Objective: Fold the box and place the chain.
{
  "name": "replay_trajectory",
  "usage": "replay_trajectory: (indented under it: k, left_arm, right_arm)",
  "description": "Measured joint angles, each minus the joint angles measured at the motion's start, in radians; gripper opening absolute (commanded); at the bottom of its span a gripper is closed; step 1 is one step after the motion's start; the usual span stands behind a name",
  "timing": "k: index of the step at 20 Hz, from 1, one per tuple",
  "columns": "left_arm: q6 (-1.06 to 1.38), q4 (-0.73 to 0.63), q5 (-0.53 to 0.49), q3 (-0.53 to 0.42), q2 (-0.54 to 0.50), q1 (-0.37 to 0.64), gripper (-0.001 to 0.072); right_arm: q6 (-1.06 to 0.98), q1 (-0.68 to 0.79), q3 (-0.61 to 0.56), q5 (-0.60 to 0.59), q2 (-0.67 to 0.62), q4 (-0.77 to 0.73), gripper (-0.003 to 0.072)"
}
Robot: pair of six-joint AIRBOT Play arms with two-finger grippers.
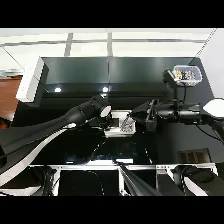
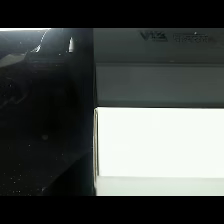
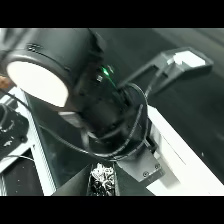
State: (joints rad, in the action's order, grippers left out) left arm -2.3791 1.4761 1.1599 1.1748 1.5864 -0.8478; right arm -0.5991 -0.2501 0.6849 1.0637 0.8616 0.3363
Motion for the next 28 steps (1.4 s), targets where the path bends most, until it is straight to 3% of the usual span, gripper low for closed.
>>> replay_trajectory:
  k: [1, 6, 14, 15, 16, 17, 20, 23, 26, 28]
  left_arm:
    - [0.000, 0.000, 0.000, 0.000, 0.000, 0.000, 0.0029]
    - [0.000, 0.000, -0.001, 0.000, 0.000, 0.000, 0.0029]
    - [0.007, -0.004, -0.004, 0.000, 0.000, 0.007, 0.0039]
    - [0.022, -0.008, -0.003, 0.001, 0.000, 0.008, 0.0214]
    - [0.032, -0.011, 0.002, 0.005, 0.000, 0.010, 0.0550]
    - [0.036, -0.012, 0.007, 0.011, -0.003, 0.010, 0.0637]
    - [0.043, 0.018, 0.013, 0.029, -0.044, 0.000, 0.0636]
    - [0.060, 0.124, 0.026, 0.019, -0.151, -0.018, 0.0633]
    - [0.070, 0.228, 0.022, -0.074, -0.304, -0.005, 0.0633]
    - [0.069, 0.257, -0.017, -0.192, -0.426, 0.048, 0.0633]
  right_arm:
    - [-0.005, -0.005, 0.000, -0.007, 0.014, 0.011, 0.0360]
    - [-0.027, 0.044, 0.005, -0.028, 0.045, 0.061, 0.0356]
    - [-0.038, 0.288, 0.010, 0.196, 0.051, 0.098, 0.0355]
    - [-0.042, 0.299, 0.010, 0.217, 0.051, 0.104, 0.0355]
    - [-0.047, 0.307, 0.010, 0.234, 0.051, 0.109, 0.0356]
    - [-0.051, 0.313, 0.010, 0.253, 0.051, 0.113, 0.0355]
    - [-0.059, 0.322, 0.010, 0.291, 0.051, 0.127, 0.0356]
    - [-0.065, 0.327, 0.010, 0.309, 0.051, 0.133, 0.0355]
    - [-0.069, 0.327, 0.010, 0.312, 0.051, 0.138, 0.0355]
    - [-0.071, 0.327, 0.010, 0.307, 0.051, 0.143, 0.0356]
